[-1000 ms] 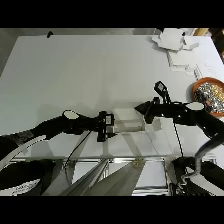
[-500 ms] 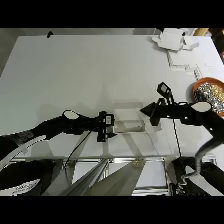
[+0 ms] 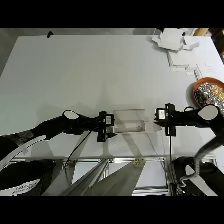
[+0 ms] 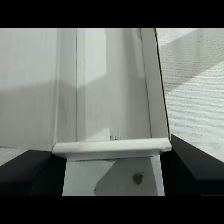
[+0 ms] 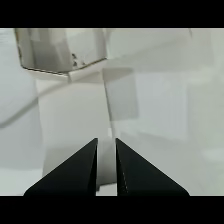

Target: Fold the box and place the chain.

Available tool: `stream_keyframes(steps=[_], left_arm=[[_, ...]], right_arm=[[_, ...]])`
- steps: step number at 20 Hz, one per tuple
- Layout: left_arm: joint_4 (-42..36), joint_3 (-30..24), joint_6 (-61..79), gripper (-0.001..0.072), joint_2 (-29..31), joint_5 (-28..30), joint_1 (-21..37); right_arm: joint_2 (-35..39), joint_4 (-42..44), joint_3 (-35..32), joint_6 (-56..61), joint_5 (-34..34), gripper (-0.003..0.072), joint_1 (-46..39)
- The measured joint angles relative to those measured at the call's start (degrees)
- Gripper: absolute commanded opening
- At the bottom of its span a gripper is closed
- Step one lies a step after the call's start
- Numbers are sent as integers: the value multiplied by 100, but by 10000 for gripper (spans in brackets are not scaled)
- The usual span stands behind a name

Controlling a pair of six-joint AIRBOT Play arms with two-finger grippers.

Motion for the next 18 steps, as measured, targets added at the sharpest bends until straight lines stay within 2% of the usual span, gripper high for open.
stream_keyframes(steps=[6, 9, 10, 14, 15, 16, 18], left_arm=[[0, 0, -4, 140, 0, 0, 0], [0, 0, -4, 140, 0, 0, 0], [-2, 0, -4, 140, 0, 0, 0], [0, 0, -4, 140, 0, 2, 0], [0, 0, -4, 140, 0, 0, 0], [2, 0, 0, 140, 0, 0, 0], [9, 0, 9, 140, 0, -4, 0]], right_arm=[[-584, 330, -2, -791, -55, 183, 444], [-837, 610, 0, -957, -146, 133, 688], [-892, 732, -2, -1005, -162, 58, 745], [-1027, 1128, 0, -1093, -192, 43, 951], [-1060, 1187, -2, -1104, -188, 56, 1001], [-1106, 1248, -2, -1113, -188, 109, 1062], [-1211, 1377, -7, -1123, -195, 303, 1200]])
